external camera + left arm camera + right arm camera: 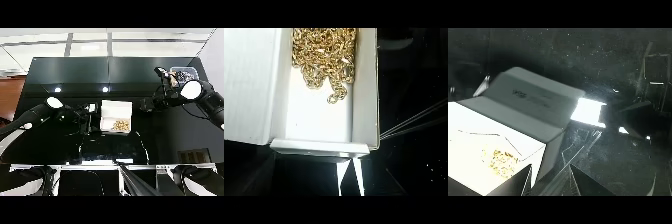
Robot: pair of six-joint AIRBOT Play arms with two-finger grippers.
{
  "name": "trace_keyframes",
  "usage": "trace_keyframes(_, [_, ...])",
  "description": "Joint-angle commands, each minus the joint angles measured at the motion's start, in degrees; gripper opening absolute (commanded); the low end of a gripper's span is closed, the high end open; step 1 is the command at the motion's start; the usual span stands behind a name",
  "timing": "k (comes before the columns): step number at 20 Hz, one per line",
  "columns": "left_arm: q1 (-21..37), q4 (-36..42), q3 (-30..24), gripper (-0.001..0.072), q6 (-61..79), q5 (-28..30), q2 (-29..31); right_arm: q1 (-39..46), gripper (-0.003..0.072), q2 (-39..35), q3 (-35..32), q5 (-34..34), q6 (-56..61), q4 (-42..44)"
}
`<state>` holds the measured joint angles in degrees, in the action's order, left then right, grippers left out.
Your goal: Fold the box and place the chain.
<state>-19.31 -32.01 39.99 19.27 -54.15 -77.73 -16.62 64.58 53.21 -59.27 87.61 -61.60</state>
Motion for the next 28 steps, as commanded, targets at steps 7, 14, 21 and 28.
trace_keyframes(7, [-1.18,1.20,1.25,0.0672,-0.24,2.64,-2.19,-0.04,0.0285,-0.02,-0.02,0.00,0.00,0.02])
trace_keyframes(14, [-1.42,2.40,1.46,0.0672,-0.17,1.25,-2.40,-0.04,0.0285,-0.02,-0.02,0.50,0.00,0.02])
trace_keyframes(21, [-3.48,3.34,1.42,0.0673,-0.74,1.53,-2.47,-0.04,0.0285,-0.02,-0.02,0.81,0.00,0.04])
trace_keyframes(28, [-3.54,3.32,1.42,0.0321,-0.81,1.60,-2.47,-0.04,0.0285,-0.02,-0.02,0.83,0.00,0.02])
